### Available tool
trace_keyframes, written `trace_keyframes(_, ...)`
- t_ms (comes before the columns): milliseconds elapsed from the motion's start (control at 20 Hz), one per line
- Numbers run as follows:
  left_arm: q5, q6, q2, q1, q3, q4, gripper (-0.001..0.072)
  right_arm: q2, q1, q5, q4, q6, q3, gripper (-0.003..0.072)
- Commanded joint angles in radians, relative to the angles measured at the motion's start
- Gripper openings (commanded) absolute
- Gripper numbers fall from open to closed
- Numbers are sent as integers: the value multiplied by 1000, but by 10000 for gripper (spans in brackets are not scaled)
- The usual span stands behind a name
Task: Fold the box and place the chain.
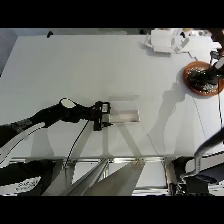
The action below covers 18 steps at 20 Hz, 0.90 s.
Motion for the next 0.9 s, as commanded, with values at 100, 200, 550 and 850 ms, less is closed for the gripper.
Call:
trace_keyframes(100,0,1,0,0,0,0,113,46,0,48,2,-19,0,18)
trace_keyframes(200,0,0,0,0,0,0,113,103,0,68,2,-45,0,18)
trace_keyframes(550,0,0,0,0,0,0,113,362,0,225,32,-156,0,18)
trace_keyframes(850,0,0,0,0,0,0,113,577,1,391,321,-261,0,18)
